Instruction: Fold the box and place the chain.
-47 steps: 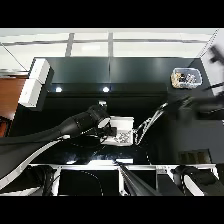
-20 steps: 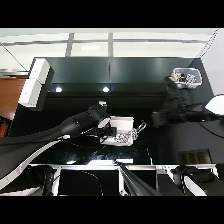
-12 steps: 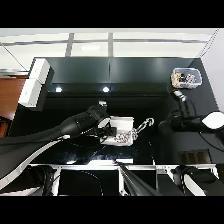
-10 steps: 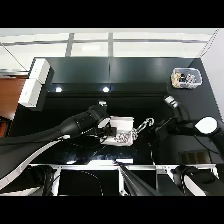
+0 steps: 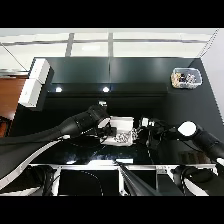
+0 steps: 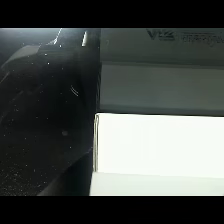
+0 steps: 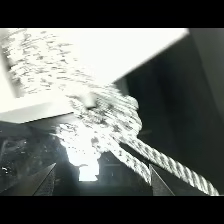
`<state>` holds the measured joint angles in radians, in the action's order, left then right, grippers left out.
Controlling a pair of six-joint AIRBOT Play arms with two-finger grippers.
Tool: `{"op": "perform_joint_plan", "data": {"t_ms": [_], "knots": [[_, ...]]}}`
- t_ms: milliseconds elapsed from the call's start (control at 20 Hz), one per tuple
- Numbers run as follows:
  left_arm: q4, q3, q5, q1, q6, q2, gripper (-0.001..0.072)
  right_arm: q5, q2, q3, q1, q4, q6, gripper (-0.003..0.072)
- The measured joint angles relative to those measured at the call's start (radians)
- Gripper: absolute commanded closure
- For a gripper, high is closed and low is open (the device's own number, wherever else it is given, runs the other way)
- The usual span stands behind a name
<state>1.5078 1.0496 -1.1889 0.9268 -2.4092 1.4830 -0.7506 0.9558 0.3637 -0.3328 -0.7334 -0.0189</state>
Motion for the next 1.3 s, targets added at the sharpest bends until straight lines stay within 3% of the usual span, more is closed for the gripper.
{"op": "perform_joint_plan", "data": {"t_ms": [450, 1300], "knots": [[-0.001, 0.000, -0.001, 0.000, 0.000, 0.000, 0.0677, 0.080, 0.087, 0.035, -0.058, 0.024, 0.150, -0.0034], [-0.001, 0.000, -0.002, 0.000, 0.000, 0.000, 0.0677, 0.098, 0.110, 0.041, -0.061, 0.134, 0.115, -0.0034]]}}
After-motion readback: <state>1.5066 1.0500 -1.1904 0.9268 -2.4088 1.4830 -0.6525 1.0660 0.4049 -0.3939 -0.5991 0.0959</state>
